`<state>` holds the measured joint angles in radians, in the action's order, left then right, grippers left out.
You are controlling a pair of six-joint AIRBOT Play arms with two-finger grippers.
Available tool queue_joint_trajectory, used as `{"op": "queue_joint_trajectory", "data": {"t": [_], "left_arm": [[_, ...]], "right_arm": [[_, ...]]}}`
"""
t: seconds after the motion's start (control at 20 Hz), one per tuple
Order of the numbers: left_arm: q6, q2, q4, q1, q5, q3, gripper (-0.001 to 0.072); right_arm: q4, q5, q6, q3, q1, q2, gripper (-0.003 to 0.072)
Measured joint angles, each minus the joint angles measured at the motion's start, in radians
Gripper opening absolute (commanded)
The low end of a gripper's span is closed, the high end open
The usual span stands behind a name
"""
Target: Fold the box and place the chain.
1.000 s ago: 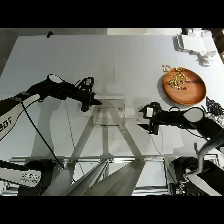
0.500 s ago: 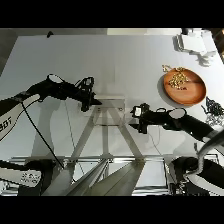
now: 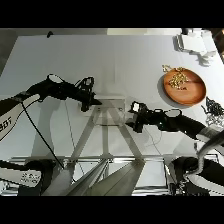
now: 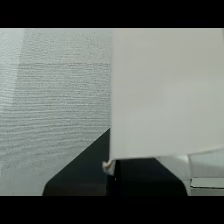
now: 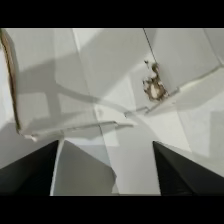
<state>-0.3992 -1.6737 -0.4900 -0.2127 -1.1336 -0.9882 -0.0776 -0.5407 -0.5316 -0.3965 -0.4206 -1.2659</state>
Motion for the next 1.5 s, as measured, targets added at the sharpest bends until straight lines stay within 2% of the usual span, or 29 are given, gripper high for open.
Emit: {"op": "queue_joint_trajectory", "data": {"t": [0.3,0.5,0.9,1.25,1.5], "left_arm": [[0.000,0.000,0.000,0.000,0.000,0.000,0.0009],[0.000,0.000,0.000,0.000,0.000,0.000,0.0009],[0.000,0.000,0.001,0.000,0.000,0.000,0.0009],[0.002,0.000,0.000,0.000,0.001,0.000,0.0009],[-0.001,0.000,0.000,-0.001,0.000,0.000,0.0009]], "right_arm": [[0.105,0.006,0.004,-0.016,-0.017,-0.006,0.0696],[0.122,0.021,0.087,-0.060,-0.018,-0.009,0.0696],[-0.039,0.024,0.188,-0.131,-0.018,-0.024,0.0696],[-0.123,-0.153,0.077,-0.224,0.071,-0.112,0.0696],[-0.199,-0.226,0.112,-0.290,0.108,-0.159,0.0695]]}}
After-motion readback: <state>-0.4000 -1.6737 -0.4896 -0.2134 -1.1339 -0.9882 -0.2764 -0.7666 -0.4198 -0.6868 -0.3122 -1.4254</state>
